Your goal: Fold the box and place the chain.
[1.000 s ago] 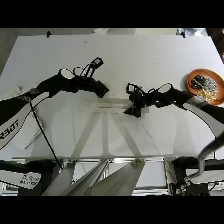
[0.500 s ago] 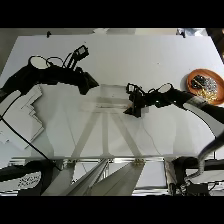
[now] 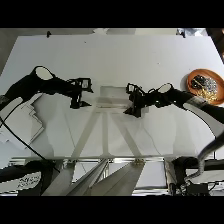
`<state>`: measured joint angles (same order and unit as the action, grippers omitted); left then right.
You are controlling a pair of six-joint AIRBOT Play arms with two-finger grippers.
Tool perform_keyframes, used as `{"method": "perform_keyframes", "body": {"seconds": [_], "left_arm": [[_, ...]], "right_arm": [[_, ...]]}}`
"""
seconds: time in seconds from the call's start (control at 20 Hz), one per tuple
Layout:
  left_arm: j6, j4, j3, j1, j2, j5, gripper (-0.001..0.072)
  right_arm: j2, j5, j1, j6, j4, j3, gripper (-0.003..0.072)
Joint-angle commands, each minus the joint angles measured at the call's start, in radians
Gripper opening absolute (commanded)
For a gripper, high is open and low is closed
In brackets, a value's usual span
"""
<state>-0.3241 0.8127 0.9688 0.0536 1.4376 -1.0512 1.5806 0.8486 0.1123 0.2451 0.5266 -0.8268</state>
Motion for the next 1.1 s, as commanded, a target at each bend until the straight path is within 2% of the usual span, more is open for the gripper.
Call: {"method": "perform_keyframes", "body": {"seconds": [0.0, 0.3, 0.35, 0.4, 0.45, 0.55, 0.8, 0.9, 1.0, 1.05], "left_arm": [[-0.103, 0.002, -0.049, 0.032, 0.027, 0.06, 0.0651], [-0.103, -0.019, -0.049, 0.073, 0.074, 0.053, 0.0623], [-0.103, -0.02, -0.049, 0.079, 0.08, 0.053, 0.0584], [-0.104, -0.019, -0.049, 0.083, 0.084, 0.053, 0.0478], [-0.107, -0.019, -0.049, 0.086, 0.087, 0.056, 0.0446], [-0.123, -0.02, -0.049, 0.093, 0.087, 0.084, 0.043], [-0.125, -0.019, -0.049, 0.098, 0.087, 0.237, 0.0427], [-0.124, -0.02, -0.049, 0.098, 0.087, 0.233, 0.0353], [-0.125, -0.019, -0.049, 0.098, 0.087, 0.186, 0.02], [-0.125, -0.019, -0.049, 0.098, 0.087, 0.161, 0.0199]], "right_arm": [[0.001, 0.0, 0.001, 0.0, 0.0, 0.0, 0.0398], [0.001, 0.0, 0.001, 0.0, 0.0, 0.0, 0.0398], [0.001, 0.0, 0.001, 0.0, 0.0, 0.0, 0.0398], [0.001, 0.0, 0.001, 0.0, 0.0, 0.0, 0.0398], [0.001, 0.0, 0.001, 0.0, 0.0, 0.0, 0.0398], [0.001, 0.0, 0.001, 0.0, 0.0, 0.0, 0.0398], [0.001, 0.0, 0.001, 0.0, 0.0, 0.0, 0.0398], [0.001, 0.0, 0.001, 0.0, 0.0, 0.0, 0.0398], [0.001, 0.0, 0.001, 0.0, 0.0, 0.0, 0.0398], [0.001, 0.0, 0.001, 0.0, 0.0, 0.0, 0.0398]]}}
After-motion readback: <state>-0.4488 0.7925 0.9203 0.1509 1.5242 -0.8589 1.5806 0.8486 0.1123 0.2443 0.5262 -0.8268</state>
